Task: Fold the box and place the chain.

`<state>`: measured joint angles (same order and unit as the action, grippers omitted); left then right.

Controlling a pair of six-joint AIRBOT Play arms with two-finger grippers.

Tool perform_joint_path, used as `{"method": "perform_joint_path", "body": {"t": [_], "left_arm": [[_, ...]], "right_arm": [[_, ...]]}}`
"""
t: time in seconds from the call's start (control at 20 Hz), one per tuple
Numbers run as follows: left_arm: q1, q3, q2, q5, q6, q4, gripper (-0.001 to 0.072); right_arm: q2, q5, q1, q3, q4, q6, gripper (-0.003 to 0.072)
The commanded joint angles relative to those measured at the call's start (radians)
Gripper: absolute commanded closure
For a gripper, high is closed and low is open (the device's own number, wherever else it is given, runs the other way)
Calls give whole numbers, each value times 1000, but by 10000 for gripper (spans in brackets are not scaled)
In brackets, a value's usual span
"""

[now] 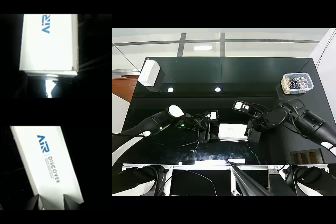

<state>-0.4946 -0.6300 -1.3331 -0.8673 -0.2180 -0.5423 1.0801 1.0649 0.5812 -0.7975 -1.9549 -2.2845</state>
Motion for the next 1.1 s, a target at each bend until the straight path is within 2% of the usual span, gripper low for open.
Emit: {"method": "perform_joint_path", "body": {"t": [0.0,0.25,0.35,0.45,0.5,0.6,0.65,1.05], "left_arm": [[0,0,0,0,0,0,380],[0,0,0,0,0,0,381],[0,0,0,0,0,0,380],[0,0,0,0,0,0,380],[0,0,0,0,0,0,380],[0,0,0,0,0,0,381],[0,0,0,0,0,0,380],[0,0,0,0,0,0,380]], "right_arm": [[-8,0,0,-26,-6,15,306],[-47,5,-6,-45,-11,97,326],[-62,21,-39,-44,-64,194,661],[-64,20,-112,-28,-164,369,666],[-64,1,-148,3,-259,412,666],[-62,-72,-182,100,-512,411,666],[-57,-87,-179,138,-575,411,666],[-45,-121,-168,260,-572,435,665]]}}
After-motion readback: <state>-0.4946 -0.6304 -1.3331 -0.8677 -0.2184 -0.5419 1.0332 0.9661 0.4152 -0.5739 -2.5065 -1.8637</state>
